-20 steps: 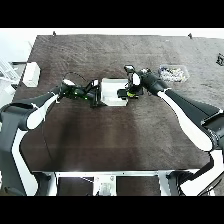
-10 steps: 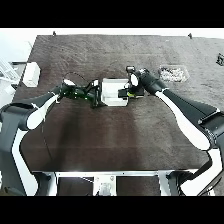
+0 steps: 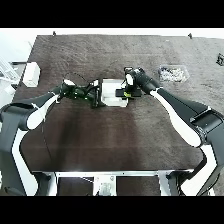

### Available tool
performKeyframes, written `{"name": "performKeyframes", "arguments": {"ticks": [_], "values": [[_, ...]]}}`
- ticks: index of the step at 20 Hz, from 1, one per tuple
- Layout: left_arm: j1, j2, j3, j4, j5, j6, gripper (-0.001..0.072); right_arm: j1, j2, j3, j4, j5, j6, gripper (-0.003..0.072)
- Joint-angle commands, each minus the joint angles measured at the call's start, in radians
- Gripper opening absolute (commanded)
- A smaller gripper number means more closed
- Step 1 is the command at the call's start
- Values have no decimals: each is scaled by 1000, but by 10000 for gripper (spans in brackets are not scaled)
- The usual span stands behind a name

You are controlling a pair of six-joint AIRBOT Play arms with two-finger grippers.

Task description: Fold the box and place the chain.

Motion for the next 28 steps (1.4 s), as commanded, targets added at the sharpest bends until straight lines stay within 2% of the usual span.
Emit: {"name": "performKeyframes", "arguments": {"ticks": [1,3,6,11,12,13,14,22,26,28], "values": [[1,1,0,-1,3,0,530,2,-10,7,-1,36,30,160],[1,1,0,-1,3,0,530,4,-15,7,-1,51,34,145],[1,1,0,-1,3,0,530,4,-27,7,-3,69,45,10],[1,1,0,-1,3,0,530,4,-26,8,-11,65,45,12],[1,1,0,-1,3,0,530,4,-25,11,-12,66,45,180],[1,1,0,-1,3,0,530,3,-24,17,-12,67,45,475],[1,1,0,-1,3,0,530,3,-23,22,-12,69,44,575],[1,1,0,-1,3,0,531,-2,35,53,-12,41,14,575],[1,1,0,0,3,0,530,-10,117,64,-14,42,-71,575],[1,1,-1,0,3,0,530,-21,179,64,-79,42,-125,575]]}}
